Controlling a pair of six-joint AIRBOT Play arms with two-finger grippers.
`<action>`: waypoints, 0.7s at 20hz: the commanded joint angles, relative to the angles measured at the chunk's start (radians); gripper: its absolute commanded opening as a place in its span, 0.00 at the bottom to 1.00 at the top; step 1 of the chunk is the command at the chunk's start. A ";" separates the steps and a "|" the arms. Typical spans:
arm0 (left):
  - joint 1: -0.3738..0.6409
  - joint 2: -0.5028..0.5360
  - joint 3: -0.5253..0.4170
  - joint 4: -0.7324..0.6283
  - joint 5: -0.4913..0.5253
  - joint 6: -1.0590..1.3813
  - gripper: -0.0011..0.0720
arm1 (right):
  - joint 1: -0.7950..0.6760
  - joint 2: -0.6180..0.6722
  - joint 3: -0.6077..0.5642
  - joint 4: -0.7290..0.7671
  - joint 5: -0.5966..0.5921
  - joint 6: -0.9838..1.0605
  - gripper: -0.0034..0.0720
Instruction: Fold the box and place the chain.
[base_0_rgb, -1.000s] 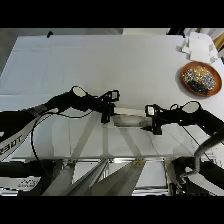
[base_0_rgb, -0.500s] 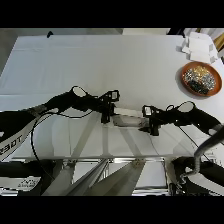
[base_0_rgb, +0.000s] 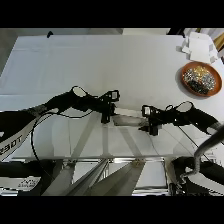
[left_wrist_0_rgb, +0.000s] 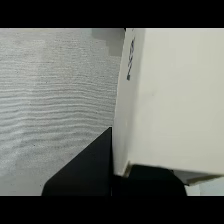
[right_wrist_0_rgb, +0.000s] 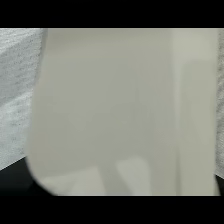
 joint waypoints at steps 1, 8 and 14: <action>0.000 0.000 0.000 0.000 0.000 0.000 0.03 | 0.001 -0.002 0.000 -0.021 -0.007 -0.002 0.57; 0.000 0.000 0.000 0.000 0.000 0.000 0.03 | 0.001 -0.002 0.000 -0.039 0.000 0.000 0.58; 0.000 0.000 0.000 0.000 0.000 0.000 0.03 | 0.001 -0.002 0.000 -0.039 -0.001 -0.001 0.58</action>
